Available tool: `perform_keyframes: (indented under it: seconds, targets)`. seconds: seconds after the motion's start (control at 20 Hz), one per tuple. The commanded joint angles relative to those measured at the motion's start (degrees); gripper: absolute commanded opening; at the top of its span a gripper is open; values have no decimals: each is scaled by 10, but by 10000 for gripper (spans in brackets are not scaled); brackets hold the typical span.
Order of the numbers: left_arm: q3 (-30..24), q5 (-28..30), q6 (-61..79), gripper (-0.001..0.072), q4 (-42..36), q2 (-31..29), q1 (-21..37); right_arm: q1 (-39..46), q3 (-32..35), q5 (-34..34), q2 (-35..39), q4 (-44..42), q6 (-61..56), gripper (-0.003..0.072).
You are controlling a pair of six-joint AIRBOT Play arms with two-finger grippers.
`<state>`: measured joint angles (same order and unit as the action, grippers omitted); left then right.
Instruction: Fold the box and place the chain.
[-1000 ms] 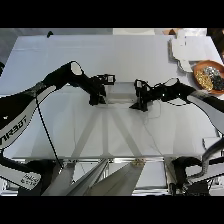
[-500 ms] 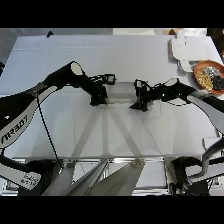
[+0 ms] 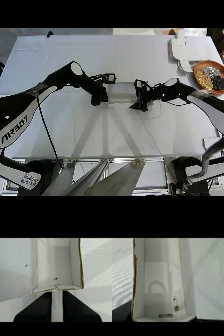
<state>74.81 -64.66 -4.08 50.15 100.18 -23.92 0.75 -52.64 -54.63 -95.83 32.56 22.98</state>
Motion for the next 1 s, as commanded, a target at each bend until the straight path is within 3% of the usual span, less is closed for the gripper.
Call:
perform_keyframes:
  seconds: [0.0,0.2,0.3,0.5,0.55,0.65,0.9,0.95]
  targets:
    - [0,2,0,135,-3,1,-2,0,0,0,0,0,0,398]
    - [0,2,0,131,-24,1,-2,0,0,0,0,0,0,398]
    - [0,2,0,8,-28,1,-2,0,0,0,0,0,0,398]
    - [0,2,0,17,-28,1,-2,0,0,0,0,0,0,398]
    - [0,2,0,34,-30,1,-2,0,0,0,0,0,0,398]
    - [0,2,0,178,-35,1,-2,0,0,0,0,0,0,398]
    - [0,1,-28,205,-49,12,-2,0,0,0,0,0,0,398]
    - [0,1,-40,328,-49,16,-2,0,0,0,0,0,0,398]
